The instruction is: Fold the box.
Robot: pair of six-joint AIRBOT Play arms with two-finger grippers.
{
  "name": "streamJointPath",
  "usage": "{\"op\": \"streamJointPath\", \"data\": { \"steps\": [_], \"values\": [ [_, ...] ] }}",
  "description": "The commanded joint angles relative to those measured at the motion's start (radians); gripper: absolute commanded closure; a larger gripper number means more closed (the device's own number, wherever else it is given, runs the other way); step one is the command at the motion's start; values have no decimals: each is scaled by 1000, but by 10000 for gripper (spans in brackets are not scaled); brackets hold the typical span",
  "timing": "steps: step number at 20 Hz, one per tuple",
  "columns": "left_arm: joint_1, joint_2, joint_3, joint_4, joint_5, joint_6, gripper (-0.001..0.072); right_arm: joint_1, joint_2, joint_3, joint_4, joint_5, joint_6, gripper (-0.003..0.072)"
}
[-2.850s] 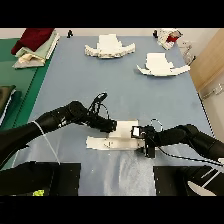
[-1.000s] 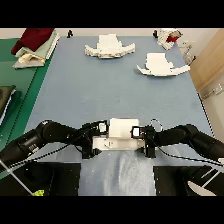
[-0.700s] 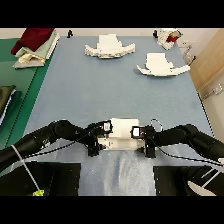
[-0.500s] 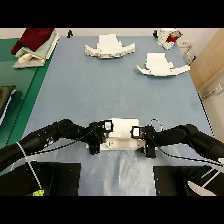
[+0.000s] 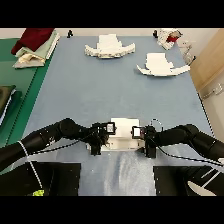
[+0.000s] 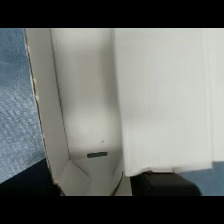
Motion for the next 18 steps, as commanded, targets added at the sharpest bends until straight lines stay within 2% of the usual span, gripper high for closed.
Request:
{"op": "streamJointPath", "data": {
  "steps": [1,2,3,7,12,13,18],
  "values": [
    [43,39,3,131,7,-44,540,1,0,1,2,2,0,179],
    [61,58,3,166,-2,-62,360,1,0,1,2,2,0,180],
    [75,76,3,179,-17,-61,340,1,0,1,2,2,0,179],
    [87,114,-2,180,-103,-58,340,1,0,1,2,2,0,180],
    [56,114,-16,166,-135,-58,341,1,0,1,2,2,0,179],
    [41,114,-18,156,-130,-58,368,1,0,1,2,2,0,179],
    [10,45,-24,45,-18,-35,373,1,0,1,2,2,0,179]
  ]
}}
